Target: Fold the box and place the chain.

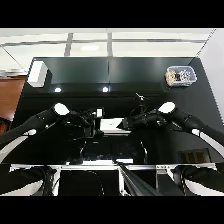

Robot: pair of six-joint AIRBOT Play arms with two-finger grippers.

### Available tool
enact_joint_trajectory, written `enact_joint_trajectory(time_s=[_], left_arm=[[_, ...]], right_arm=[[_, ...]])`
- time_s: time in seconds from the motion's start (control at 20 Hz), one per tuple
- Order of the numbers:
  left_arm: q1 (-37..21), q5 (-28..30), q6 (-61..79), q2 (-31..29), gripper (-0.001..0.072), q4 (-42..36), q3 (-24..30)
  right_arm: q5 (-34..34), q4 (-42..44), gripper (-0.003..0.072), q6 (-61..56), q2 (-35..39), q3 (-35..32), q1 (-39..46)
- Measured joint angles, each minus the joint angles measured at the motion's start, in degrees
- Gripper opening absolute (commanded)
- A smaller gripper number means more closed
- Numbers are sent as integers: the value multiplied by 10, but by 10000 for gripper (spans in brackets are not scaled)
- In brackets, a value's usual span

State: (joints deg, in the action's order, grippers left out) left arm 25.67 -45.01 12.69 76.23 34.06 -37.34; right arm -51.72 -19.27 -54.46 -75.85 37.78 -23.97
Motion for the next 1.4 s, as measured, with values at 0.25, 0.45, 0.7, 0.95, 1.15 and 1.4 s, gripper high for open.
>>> enact_joint_trajectory(time_s=[0.25,0.45,0.7,0.95,1.15,1.4], left_arm=[[0,0,0,0,399,0,0],[0,1,-3,0,399,-3,-2],[0,-1,-41,-13,716,3,-20],[1,-21,-54,-34,716,42,-46],[25,-36,-58,-42,712,-17,-72],[73,-2,-132,-4,712,-60,-127]], right_arm=[[-2,-4,16,16,-3,4,5],[-90,-25,16,36,48,20,51],[-228,-115,17,23,159,28,180],[-309,-237,17,-17,219,28,306],[-302,-267,17,-29,231,21,342],[-265,-273,16,-33,234,17,345]])
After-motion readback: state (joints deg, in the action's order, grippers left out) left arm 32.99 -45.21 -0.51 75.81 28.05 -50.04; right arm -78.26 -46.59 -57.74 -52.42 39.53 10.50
